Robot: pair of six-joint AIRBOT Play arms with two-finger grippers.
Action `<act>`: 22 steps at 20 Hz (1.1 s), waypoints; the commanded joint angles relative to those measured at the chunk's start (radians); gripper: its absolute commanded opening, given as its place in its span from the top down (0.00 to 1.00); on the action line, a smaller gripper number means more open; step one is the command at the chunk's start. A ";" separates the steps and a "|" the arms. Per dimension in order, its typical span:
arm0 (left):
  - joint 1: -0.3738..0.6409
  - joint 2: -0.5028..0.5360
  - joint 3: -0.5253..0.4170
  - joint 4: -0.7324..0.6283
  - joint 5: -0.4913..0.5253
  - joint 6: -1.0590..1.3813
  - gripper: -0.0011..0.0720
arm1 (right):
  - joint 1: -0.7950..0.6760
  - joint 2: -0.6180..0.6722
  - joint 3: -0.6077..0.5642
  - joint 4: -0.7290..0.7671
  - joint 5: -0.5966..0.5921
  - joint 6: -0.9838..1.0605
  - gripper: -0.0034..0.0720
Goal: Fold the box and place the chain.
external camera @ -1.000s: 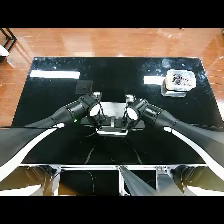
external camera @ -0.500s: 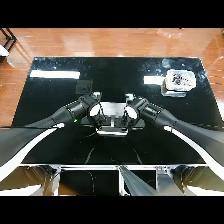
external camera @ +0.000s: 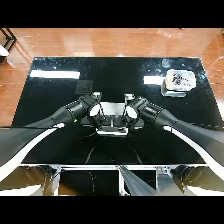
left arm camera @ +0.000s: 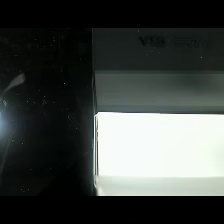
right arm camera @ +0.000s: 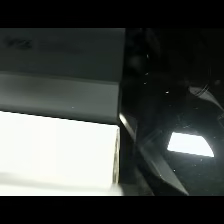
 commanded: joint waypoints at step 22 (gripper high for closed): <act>0.000 0.000 0.000 0.000 0.005 -0.002 0.95 | -0.621 0.364 0.036 -0.297 -0.113 -0.319 0.01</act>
